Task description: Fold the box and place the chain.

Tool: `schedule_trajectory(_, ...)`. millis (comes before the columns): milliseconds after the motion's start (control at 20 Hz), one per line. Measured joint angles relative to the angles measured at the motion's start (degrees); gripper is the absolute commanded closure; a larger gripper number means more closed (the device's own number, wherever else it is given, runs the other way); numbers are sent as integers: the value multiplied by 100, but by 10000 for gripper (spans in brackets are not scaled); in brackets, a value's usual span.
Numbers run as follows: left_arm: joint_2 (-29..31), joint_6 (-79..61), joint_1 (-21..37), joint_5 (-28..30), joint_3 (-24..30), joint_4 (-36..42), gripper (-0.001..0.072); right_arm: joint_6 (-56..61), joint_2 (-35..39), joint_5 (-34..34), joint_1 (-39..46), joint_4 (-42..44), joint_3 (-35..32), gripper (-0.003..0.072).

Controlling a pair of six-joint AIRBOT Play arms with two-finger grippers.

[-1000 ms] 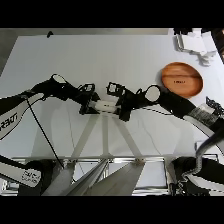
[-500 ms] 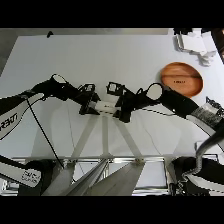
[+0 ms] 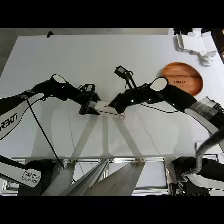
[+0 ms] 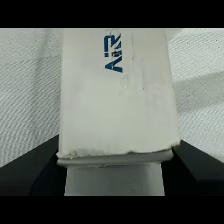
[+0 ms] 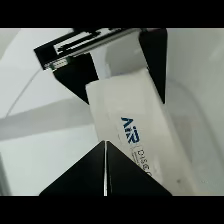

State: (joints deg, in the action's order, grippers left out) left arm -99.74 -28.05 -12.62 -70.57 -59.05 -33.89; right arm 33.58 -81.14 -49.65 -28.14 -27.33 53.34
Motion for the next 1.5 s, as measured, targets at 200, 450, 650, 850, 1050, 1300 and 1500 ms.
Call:
schedule_trajectory(200,0,-15,0,2,0,-4,551,387,-251,55,-74,472,-393,678)
schedule_trajectory(450,0,-11,0,2,0,-9,551,520,-304,251,-125,584,-629,678)
schedule_trajectory(650,0,20,0,2,0,7,551,546,61,280,111,490,-625,678)
schedule_trajectory(850,0,13,0,2,0,4,551,555,761,269,649,452,-603,678)
schedule_trajectory(1050,0,2,0,2,0,4,551,1054,1390,107,1316,-492,-601,678)
schedule_trajectory(1300,0,2,0,4,0,4,571,2568,1672,-562,1937,-3104,-601,677)
schedule_trajectory(1500,0,2,0,9,0,13,571,3272,1720,-911,2092,-4400,-601,677)
